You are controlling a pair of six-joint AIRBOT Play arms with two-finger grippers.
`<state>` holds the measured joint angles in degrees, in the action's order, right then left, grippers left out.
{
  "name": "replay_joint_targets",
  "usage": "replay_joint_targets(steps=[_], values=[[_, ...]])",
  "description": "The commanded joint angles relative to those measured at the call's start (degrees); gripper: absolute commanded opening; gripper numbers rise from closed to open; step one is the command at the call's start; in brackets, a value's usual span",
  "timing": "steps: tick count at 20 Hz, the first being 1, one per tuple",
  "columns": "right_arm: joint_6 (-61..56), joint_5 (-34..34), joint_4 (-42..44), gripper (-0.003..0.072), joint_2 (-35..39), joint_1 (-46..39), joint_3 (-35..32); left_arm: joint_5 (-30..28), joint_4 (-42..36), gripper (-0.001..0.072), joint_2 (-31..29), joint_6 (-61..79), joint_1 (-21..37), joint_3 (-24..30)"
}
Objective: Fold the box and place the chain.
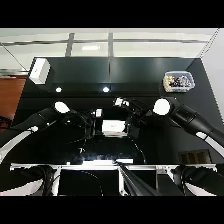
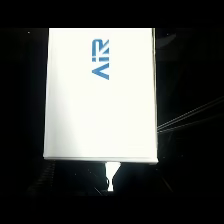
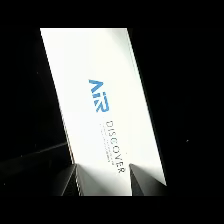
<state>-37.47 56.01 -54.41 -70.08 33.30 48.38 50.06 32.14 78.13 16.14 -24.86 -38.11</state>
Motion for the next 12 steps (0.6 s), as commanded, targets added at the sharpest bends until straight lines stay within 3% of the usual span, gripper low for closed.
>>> replay_joint_targets(steps=[1,6,12], values=[[0.1,0.2,0.4,0.0389,0.0,0.0,-0.6,0.0,0.0,0.0355,0.0,0.0,0.0,0.0],[-3.1,1.7,0.4,0.0389,2.4,-0.6,-0.6,0.0,0.0,0.0355,0.0,0.0,0.0,0.0],[-15.3,7.9,1.2,0.0387,7.3,-5.8,-0.7,0.0,0.0,0.0355,0.0,0.0,0.0,0.0]])
